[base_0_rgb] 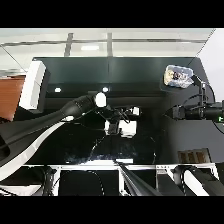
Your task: Fold the box and place the chain.
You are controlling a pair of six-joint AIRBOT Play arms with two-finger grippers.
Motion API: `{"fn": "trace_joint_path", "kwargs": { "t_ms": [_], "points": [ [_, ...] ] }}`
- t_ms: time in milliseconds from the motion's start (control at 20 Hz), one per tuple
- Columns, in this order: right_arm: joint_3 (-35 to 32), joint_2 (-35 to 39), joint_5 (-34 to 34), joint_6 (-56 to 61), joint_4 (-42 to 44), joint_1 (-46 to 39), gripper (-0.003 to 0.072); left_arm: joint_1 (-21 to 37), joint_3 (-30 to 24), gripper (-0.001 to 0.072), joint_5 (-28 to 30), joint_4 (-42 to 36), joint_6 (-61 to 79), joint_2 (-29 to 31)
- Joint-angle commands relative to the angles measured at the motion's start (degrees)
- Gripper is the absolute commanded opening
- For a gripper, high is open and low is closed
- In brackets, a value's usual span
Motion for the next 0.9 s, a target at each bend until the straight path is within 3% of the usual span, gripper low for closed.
{"fn": "trace_joint_path", "kwargs": {
  "t_ms": [0,100,150,350,500,650,850],
  "points": [
    [-0.02,0.04,0.02,0.02,0.00,-0.04,0.0015,-2.45,0.59,0.0681,2.71,3.37,-7.30,-0.42],
    [-0.02,0.04,0.04,0.00,0.00,-0.04,0.0015,-2.67,3.06,0.0426,0.11,8.35,-18.99,-0.37],
    [-0.02,0.04,0.04,0.00,0.00,-0.04,0.0015,-2.27,4.83,0.0368,-2.97,12.81,-25.88,-0.13],
    [-0.02,0.04,0.04,0.00,0.00,-0.04,0.0015,4.76,6.29,0.0351,-13.92,23.21,-42.97,5.25],
    [-0.02,0.04,0.02,-0.02,-0.02,-0.04,0.0015,14.21,2.93,0.0351,-20.59,25.07,-53.83,11.41],
    [-0.02,0.04,0.02,-0.02,0.00,-0.04,0.0015,25.09,-7.04,0.0351,-20.63,27.12,-60.76,20.48],
    [-0.02,0.04,-0.52,-0.04,0.00,-0.04,0.0015,42.64,-23.32,0.0351,-16.31,31.19,-62.29,31.52]
  ]
}}
